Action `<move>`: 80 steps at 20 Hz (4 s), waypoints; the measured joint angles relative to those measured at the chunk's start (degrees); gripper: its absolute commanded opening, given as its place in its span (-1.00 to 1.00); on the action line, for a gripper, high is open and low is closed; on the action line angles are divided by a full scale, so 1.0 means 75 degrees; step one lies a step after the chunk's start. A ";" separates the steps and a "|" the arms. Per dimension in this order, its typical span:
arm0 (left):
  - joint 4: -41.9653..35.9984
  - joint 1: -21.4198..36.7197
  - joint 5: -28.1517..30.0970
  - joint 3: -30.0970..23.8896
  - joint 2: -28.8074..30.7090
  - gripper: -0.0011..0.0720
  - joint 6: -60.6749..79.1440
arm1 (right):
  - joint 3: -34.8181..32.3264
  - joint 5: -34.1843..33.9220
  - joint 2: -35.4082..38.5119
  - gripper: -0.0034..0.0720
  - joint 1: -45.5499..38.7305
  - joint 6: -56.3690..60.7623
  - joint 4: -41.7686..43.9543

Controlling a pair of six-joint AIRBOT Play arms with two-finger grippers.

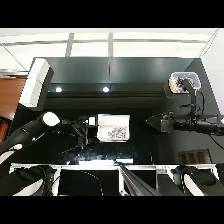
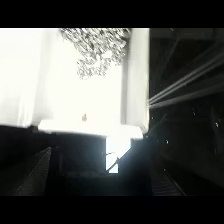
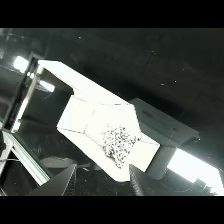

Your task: Fold the box and place the chain.

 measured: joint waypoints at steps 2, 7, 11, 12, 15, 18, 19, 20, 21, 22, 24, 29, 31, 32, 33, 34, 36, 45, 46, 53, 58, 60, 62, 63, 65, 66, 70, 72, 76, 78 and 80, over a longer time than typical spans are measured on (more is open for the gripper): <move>-0.0195 -0.0035 0.0157 0.0000 -0.0111 0.98 0.0073 | 0.0000 -0.0003 -0.0003 0.13 0.0000 0.0000 0.0003; -0.0396 -0.0035 0.0373 -0.0003 -0.0213 0.98 0.0134 | 0.0000 -0.0009 0.0000 0.13 0.0000 0.0000 0.0006; -0.0446 -0.0044 0.0382 -0.0003 -0.0245 0.95 0.0157 | 0.0000 -0.0012 0.0000 0.13 0.0000 0.0000 0.0009; -0.0455 -0.0044 0.0382 -0.0003 -0.0251 0.95 0.0157 | 0.0000 -0.0012 0.0000 0.13 0.0000 0.0000 0.0009; -0.0469 -0.0044 0.0385 -0.0003 -0.0256 0.95 0.0157 | 0.0000 -0.0012 0.0000 0.13 0.0000 0.0000 0.0009; -0.0487 -0.0050 0.0391 -0.0003 -0.0256 0.95 0.0154 | 0.0000 -0.0012 -0.0003 0.13 0.0000 0.0000 0.0009; -0.0487 -0.0050 0.0396 -0.0003 -0.0256 0.95 0.0154 | 0.0000 -0.0009 -0.0003 0.13 0.0000 0.0000 0.0009; -0.0490 -0.0050 0.0417 -0.0003 -0.0256 0.95 0.0154 | 0.0000 -0.0003 0.0000 0.13 0.0000 0.0000 0.0009; -0.0490 -0.0050 0.0425 -0.0003 -0.0256 0.95 0.0154 | 0.0000 0.0003 0.0000 0.13 0.0000 0.0000 0.0009; -0.0490 -0.0050 0.0446 -0.0003 -0.0256 0.95 0.0154 | 0.0000 0.0006 0.0000 0.13 0.0000 0.0000 0.0009; -0.0493 -0.0050 0.0452 -0.0003 -0.0256 0.95 0.0152 | 0.0000 0.0009 0.0000 0.13 0.0000 0.0000 0.0006; -0.0580 -0.0058 0.0408 0.0000 -0.0271 0.96 0.0125 | 0.0000 0.0012 0.0000 0.13 0.0000 0.0000 0.0003; -0.0618 -0.0134 0.0399 0.0012 -0.0271 0.96 0.0125 | 0.0000 0.0012 -0.0003 0.13 0.0000 0.0000 0.0006; -0.0629 -0.0192 0.0391 0.0020 -0.0274 0.96 0.0125 | 0.0000 0.0012 0.0000 0.13 0.0000 0.0000 0.0006; -0.0627 -0.0242 0.0393 0.0026 -0.0274 0.96 0.0128 | 0.0000 0.0012 -0.0003 0.13 0.0000 0.0000 0.0006; -0.0629 -0.0280 0.0393 0.0029 -0.0274 0.96 0.0128 | 0.0000 0.0012 0.0000 0.13 0.0000 0.0000 0.0006; -0.0644 -0.0332 0.0385 0.0032 -0.0274 0.96 0.0128 | 0.0000 0.0015 -0.0003 0.13 0.0000 0.0000 0.0006; -0.0586 -0.0379 -0.0035 0.0032 -0.0274 0.96 0.0163 | 0.0000 0.0015 0.0000 0.13 0.0000 0.0000 0.0006; -0.0562 -0.0379 -0.0035 0.0032 -0.0274 0.96 0.0163 | 0.0000 0.0012 0.0000 0.13 0.0000 0.0000 0.0006; -0.0519 -0.0379 0.0157 0.0032 -0.0289 0.96 0.0125 | 0.0000 0.0003 0.0000 0.13 0.0000 -0.0003 0.0003; -0.0624 -0.0379 0.0108 0.0038 -0.0353 0.96 0.0102 | 0.0000 -0.0032 0.0000 0.13 0.0000 -0.0003 0.0000; -0.0644 -0.0379 0.0044 0.0041 -0.0385 0.96 0.0105 | 0.0000 -0.0041 0.0000 0.13 0.0000 -0.0003 0.0000; -0.0743 -0.0379 0.0052 0.0041 -0.0405 0.96 0.0105 | 0.0000 -0.0044 -0.0003 0.13 0.0000 -0.0003 -0.0003; -0.0793 -0.0379 0.0076 0.0041 -0.0408 0.96 0.0105 | 0.0000 -0.0044 0.0000 0.13 0.0000 -0.0003 0.0000; -0.0918 -0.0379 0.0154 0.0055 -0.0431 0.96 0.0108 | 0.0000 -0.0044 0.0000 0.13 0.0000 -0.0003 0.0000; -0.0941 -0.0379 0.0178 0.0067 -0.0458 0.96 0.0111 | 0.0000 -0.0047 -0.0003 0.13 0.0000 -0.0003 -0.0003; -0.1017 -0.0382 0.0178 0.0219 -0.0650 0.96 0.0125 | 0.0000 -0.0044 0.0000 0.13 0.0000 -0.0003 0.0000; -0.1026 -0.0425 0.0090 0.0335 -0.0769 0.95 0.0125 | 0.0000 -0.0044 -0.0003 0.13 0.0000 -0.0003 0.0000; -0.0988 -0.0644 -0.0076 0.0446 -0.0903 0.80 0.0227 | 0.0000 -0.0047 0.0000 0.13 0.0000 -0.0003 0.0000; -0.0921 -0.0673 -0.0102 0.0472 -0.0933 0.05 0.0254 | 0.0000 -0.0044 -0.0003 0.13 0.0000 -0.0003 -0.0003; -0.0866 -0.0667 -0.0102 0.0481 -0.0944 -0.22 0.0251 | 0.0000 -0.0047 0.0000 0.54 0.0003 -0.0003 -0.0020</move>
